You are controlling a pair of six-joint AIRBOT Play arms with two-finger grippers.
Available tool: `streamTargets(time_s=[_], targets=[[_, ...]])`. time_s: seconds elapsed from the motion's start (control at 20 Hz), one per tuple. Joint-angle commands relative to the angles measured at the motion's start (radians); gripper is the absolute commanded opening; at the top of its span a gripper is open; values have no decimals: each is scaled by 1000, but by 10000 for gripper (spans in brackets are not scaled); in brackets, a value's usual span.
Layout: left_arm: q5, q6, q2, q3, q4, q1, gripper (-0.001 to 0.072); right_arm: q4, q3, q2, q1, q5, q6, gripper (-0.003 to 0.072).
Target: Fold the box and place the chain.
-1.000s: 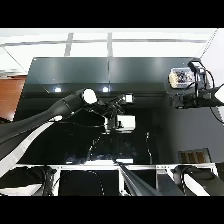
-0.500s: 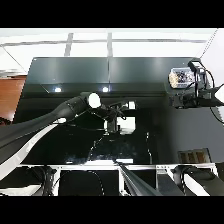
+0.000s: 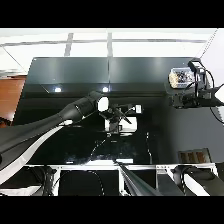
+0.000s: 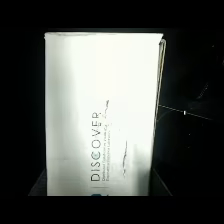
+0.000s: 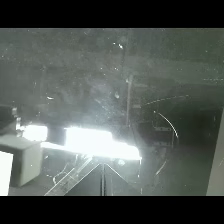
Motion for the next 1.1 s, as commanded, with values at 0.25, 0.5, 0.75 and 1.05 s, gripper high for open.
streamTargets(time_s=[0.25, 0.5, 0.75, 1.05], targets=[[-161, -446, 220, 180, 256, 226, 276, 12, 0, 0, 0, 0, 1, 16], [-81, -576, 391, 231, 267, 512, 276, 12, 0, 0, 0, -1, 1, 16], [123, -634, 388, 232, 266, 808, 276, 19, 0, 0, 0, -3, 1, 16], [164, -656, 181, 233, 266, 1032, 294, 42, 0, 0, 0, -38, 1, 16]])
